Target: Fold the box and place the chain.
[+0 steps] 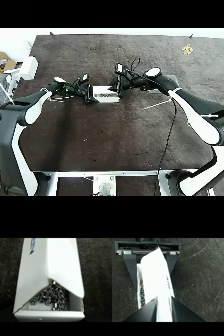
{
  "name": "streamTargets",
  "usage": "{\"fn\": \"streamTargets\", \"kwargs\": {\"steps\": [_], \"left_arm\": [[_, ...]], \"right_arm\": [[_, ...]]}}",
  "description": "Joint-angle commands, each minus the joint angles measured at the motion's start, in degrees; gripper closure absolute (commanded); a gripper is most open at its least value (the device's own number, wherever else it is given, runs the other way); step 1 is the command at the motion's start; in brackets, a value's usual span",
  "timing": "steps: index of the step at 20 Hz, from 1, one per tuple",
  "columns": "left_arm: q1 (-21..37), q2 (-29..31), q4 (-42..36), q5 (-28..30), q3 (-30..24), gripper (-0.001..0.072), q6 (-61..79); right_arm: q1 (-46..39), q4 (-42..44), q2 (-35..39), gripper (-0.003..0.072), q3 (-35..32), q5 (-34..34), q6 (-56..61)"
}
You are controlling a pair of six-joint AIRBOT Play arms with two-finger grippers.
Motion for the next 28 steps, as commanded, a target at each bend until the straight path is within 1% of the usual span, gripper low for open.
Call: {"fn": "streamTargets", "kwargs": {"steps": [1, 7, 10, 12, 16, 18, 21, 25, 27, 28], "left_arm": [[-0.02, 0.02, 0.07, 0.00, -0.02, 0.0364, 0.09], [-0.02, 0.02, 0.07, 0.00, -0.02, 0.0364, 0.09], [-0.02, 0.02, 0.07, 0.00, -0.02, 0.0364, 0.09], [-0.02, 0.02, 0.07, 0.00, -0.02, 0.0364, 0.09], [-0.02, 0.02, 0.07, 0.00, -0.02, 0.0363, 0.09], [-0.02, 0.02, 0.07, 0.00, -0.02, 0.0363, 0.09], [-0.02, 0.02, 0.07, 0.02, -0.02, 0.0364, 0.09], [-0.02, 0.02, 0.07, 0.00, -0.02, 0.0364, 0.09], [-0.02, 0.04, 0.07, 0.02, -0.02, 0.0364, 0.09], [-0.02, 0.04, 0.07, 0.02, -0.02, 0.0364, 0.09]], "right_arm": [[-0.02, -3.13, -0.81, 0.0488, 0.02, -0.42, 1.73], [-0.02, -3.13, -1.62, 0.0489, -0.04, -0.15, 3.13], [-0.02, -3.80, -1.62, 0.0488, -0.07, 3.10, 4.28], [-0.02, -5.97, -1.62, 0.0488, -0.24, 5.25, 7.39], [-0.09, -6.56, -1.62, 0.0487, -2.91, 4.74, 7.78], [-0.13, -6.27, -1.42, 0.0487, -2.97, 4.61, 7.74], [-0.17, -3.50, -0.09, 0.0486, -2.05, 4.35, 7.54], [-0.15, 5.38, 0.79, 0.0488, -0.35, 4.92, 7.54], [0.28, 8.11, 0.55, 0.0490, -0.35, 4.90, 7.52], [0.70, 8.15, 0.22, 0.0574, -0.37, 4.74, 7.52]]}}
